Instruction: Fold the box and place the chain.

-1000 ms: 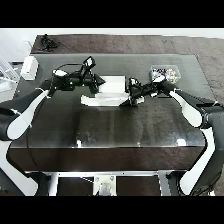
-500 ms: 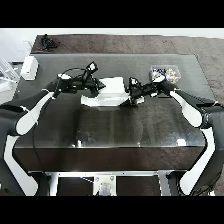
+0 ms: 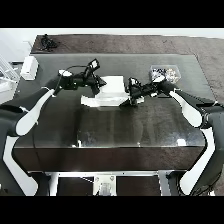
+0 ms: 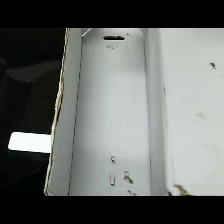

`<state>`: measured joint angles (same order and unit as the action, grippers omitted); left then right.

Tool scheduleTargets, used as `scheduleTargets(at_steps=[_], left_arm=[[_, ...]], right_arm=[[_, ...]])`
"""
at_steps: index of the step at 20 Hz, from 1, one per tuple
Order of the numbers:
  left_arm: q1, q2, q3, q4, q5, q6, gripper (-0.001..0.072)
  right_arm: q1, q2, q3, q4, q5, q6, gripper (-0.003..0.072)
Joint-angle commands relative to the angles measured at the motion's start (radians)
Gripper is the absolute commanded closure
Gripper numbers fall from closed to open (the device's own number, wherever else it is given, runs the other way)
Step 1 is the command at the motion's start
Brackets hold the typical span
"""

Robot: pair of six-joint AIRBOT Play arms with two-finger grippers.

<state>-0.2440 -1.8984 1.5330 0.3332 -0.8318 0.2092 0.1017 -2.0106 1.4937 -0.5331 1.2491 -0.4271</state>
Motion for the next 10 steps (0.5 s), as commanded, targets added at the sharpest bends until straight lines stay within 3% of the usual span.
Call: scheduleTargets(at_steps=[1, 2, 3, 6, 10], left_arm=[[0.040, 0.077, 0.007, 0.169, -0.123, -0.117, 0.0607], [0.058, 0.111, 0.007, 0.225, -0.185, -0.163, 0.0238], [0.071, 0.142, 0.007, 0.272, -0.240, -0.212, -0.0011], [0.074, 0.207, 0.006, 0.452, -0.340, -0.240, -0.0003], [0.022, 0.203, 0.003, 0.700, -0.344, -0.339, -0.0003]], right_arm=[[0.001, -0.001, 0.000, 0.001, 0.001, 0.000, 0.0121], [0.001, -0.001, 0.000, 0.000, 0.001, 0.000, 0.0121], [0.001, -0.001, 0.000, 0.001, 0.001, 0.000, 0.0121], [0.001, -0.001, 0.000, 0.001, 0.001, 0.000, 0.0121], [0.001, -0.001, 0.000, 0.001, 0.001, 0.000, 0.0121]])
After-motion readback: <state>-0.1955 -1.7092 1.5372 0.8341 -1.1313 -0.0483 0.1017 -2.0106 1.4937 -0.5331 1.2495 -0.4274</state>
